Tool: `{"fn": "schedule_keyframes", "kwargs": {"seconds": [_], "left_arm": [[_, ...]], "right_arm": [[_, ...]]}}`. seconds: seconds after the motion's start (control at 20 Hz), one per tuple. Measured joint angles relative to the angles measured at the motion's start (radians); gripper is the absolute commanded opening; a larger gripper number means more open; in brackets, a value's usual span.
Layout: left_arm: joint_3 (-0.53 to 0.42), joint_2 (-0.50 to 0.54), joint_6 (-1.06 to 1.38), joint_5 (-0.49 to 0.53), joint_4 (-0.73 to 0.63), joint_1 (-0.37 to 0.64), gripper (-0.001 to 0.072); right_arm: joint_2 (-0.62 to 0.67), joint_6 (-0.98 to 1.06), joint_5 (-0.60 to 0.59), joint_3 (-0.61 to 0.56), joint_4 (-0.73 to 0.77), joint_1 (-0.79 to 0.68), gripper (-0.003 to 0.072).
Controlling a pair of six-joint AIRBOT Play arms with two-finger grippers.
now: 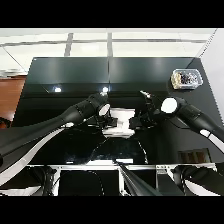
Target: Fold the box and place the chain.
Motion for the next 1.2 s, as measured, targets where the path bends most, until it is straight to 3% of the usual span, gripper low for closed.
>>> {"fn": "schedule_keyframes", "kwargs": {"seconds": [0.4,0.95,1.05,1.2], "left_arm": [[0.000,0.000,0.000,-0.001,0.000,0.000,0.0022],[0.000,0.000,0.000,0.000,0.000,0.000,0.0022],[0.000,0.000,-0.001,0.001,0.000,0.000,0.0022],[0.000,0.000,-0.006,-0.004,-0.003,0.000,0.0022]], "right_arm": [[-0.100,0.375,0.032,0.133,-0.304,0.185,0.0293],[-0.151,0.614,0.060,0.154,-0.472,0.278,0.0292],[-0.156,0.631,0.060,0.154,-0.476,0.280,0.0020],[-0.158,0.653,0.060,0.154,-0.475,0.281,0.0018]]}}
